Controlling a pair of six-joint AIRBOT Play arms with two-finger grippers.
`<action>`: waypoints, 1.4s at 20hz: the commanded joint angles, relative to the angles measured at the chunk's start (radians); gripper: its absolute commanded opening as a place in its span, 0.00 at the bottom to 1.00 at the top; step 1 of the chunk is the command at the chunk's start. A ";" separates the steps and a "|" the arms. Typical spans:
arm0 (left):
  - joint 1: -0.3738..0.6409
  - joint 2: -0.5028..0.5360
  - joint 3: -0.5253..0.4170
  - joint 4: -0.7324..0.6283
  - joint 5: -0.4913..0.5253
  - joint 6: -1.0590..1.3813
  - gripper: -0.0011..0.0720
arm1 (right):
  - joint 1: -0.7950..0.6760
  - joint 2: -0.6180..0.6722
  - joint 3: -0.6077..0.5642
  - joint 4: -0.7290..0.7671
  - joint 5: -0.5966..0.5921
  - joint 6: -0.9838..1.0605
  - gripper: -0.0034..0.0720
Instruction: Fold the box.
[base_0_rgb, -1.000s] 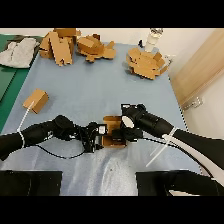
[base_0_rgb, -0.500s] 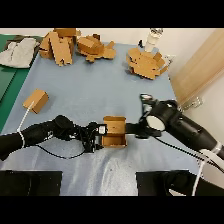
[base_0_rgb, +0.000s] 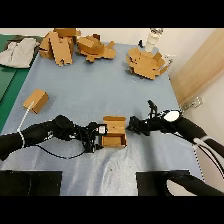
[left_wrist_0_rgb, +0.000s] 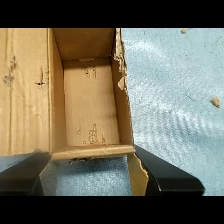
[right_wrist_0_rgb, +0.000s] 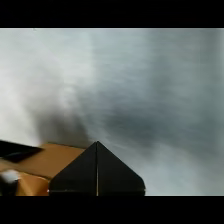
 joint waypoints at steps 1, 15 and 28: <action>0.000 0.000 -0.001 0.000 0.003 0.000 0.65 | -0.167 -0.237 -0.005 0.764 0.272 -0.739 0.04; 0.000 0.000 0.000 0.000 -0.002 0.000 0.65 | 0.047 -0.103 -0.233 0.606 0.282 -1.152 0.05; 0.000 0.000 0.000 0.000 -0.002 0.000 0.65 | 0.361 0.577 -0.238 0.040 -0.173 -0.906 0.14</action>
